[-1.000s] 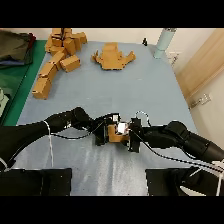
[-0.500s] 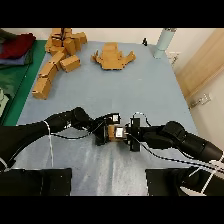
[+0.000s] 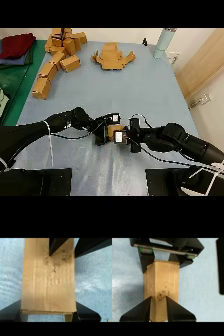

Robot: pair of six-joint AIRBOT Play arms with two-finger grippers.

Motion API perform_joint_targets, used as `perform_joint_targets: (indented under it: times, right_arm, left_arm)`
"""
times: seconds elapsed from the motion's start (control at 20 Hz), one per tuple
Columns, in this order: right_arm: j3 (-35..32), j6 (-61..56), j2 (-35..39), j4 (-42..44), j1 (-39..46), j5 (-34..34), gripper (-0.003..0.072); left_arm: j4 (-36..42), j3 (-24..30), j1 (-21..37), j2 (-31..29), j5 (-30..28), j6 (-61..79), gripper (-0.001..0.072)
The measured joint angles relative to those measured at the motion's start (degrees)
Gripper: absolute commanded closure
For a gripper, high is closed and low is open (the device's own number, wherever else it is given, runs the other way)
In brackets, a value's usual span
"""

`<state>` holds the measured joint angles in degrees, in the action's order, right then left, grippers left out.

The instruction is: Fold the box.

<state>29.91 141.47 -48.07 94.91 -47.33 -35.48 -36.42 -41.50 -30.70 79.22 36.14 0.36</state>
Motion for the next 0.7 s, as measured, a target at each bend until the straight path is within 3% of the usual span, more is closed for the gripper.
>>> perform_joint_targets:
  times: [0.35,0.45,0.7]
  right_arm:
    - [0.0,0.0,1.9,-0.1,0.0,-0.5,0.0419]
    - [0.0,0.0,2.1,-0.2,0.0,-0.5,0.0224]
    - [0.0,0.0,1.2,-0.2,0.0,-0.4,0.0213]
  left_arm:
    - [0.0,0.0,0.0,0.0,0.0,0.0,0.0288]
    - [0.0,0.0,0.0,0.0,0.0,0.0,0.0288]
    - [0.0,0.0,0.0,0.0,0.0,0.0,0.0288]
